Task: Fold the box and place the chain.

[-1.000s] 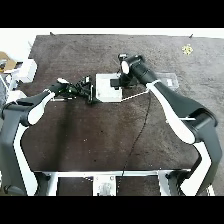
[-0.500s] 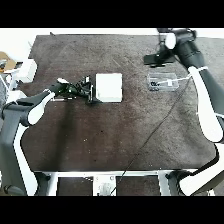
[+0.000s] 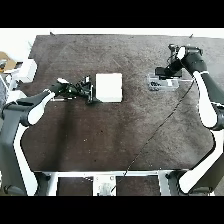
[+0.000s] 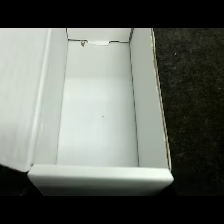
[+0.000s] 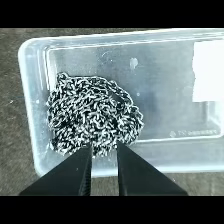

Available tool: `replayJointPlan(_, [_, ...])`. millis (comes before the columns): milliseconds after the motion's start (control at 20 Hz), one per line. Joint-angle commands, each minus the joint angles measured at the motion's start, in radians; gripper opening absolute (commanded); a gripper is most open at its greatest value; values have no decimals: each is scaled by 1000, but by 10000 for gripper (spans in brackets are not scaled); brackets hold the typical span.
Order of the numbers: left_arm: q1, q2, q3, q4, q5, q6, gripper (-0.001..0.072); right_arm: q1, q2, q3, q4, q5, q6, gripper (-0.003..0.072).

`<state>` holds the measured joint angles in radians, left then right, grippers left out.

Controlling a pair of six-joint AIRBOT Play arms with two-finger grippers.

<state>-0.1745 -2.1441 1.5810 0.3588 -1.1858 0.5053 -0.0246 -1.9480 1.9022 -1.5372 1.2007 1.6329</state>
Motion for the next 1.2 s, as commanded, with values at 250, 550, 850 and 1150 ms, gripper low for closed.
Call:
replayJointPlan(250, [1, 1, 1, 0, 0, 0, 292, 0, -66, -2, 69, -63, -22, 245])
replayJointPlan(550, [1, 1, 1, 0, 0, 0, 292, 1, -95, -2, 68, -60, -21, 78])
replayJointPlan(850, [1, 1, 1, 0, 0, 0, 293, 7, 25, 0, 51, -59, -37, 3])
replayJointPlan(1150, [1, 1, 1, 0, 0, 0, 292, 18, 168, 0, 58, -28, -84, 2])
